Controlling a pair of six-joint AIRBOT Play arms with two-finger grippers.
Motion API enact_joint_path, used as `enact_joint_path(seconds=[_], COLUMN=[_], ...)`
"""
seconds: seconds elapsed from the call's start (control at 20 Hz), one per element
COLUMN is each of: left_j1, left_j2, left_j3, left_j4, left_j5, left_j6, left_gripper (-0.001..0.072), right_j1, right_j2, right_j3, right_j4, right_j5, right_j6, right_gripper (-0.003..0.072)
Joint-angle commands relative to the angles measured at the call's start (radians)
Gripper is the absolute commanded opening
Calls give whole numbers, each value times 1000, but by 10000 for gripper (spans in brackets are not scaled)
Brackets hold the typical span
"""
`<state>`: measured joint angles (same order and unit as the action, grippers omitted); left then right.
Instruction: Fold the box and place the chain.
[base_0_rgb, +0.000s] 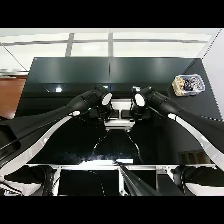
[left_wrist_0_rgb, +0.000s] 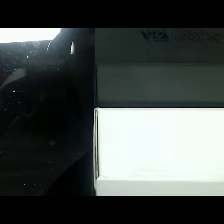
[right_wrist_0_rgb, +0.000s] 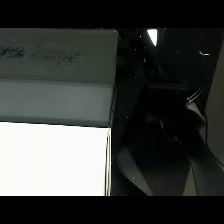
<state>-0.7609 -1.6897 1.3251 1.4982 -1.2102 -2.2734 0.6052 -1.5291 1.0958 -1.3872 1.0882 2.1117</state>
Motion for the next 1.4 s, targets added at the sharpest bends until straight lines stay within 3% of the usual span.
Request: enact_joint_path(seconds=[0.0,0.1,0.15,0.2,0.4,0.6,0.75,0.85,0.9,1.05,1.1,1.15,1.25,1.35], left_j1=[1,1,1,1,1,1,1,1,1,1,1,1,1,1], left_j2=[0,0,0,0,0,0,0,0,0,0,0,0,0,0], left_j3=[0,0,0,0,0,0,0,0,0,0,0,0,0,0], left_j4=[0,0,0,0,0,0,0,0,0,0,0,0,0,0], left_j5=[2,2,2,2,1,1,1,2,2,3,3,3,3,10], left_j6=[-1,-1,-1,-1,-1,-1,-1,-1,-1,-1,-1,-1,-1,-1], left_gripper=[32,32,32,32,32,32,32,32,32,32,32,32,32,32], right_j1=[0,-1,-6,-13,-37,-87,-208,-335,-415,-632,-681,-722,-776,-805], right_j2=[1,2,5,10,106,319,449,456,451,390,346,296,183,58], right_j3=[1,1,3,11,25,25,25,18,0,-55,-55,-49,6,124], right_j4=[-2,-1,6,9,-22,-75,-359,-563,-598,-539,-475,-389,-192,-16], right_j5=[-15,-17,-13,3,67,142,170,75,-39,-378,-433,-460,-452,-369], right_j6=[-2,-2,-2,-3,-101,-245,-241,-228,-226,-150,-127,-129,-143,-193], right_gripper=[18,40,216,325,326,326,326,325,325,330,610,720,720,720])
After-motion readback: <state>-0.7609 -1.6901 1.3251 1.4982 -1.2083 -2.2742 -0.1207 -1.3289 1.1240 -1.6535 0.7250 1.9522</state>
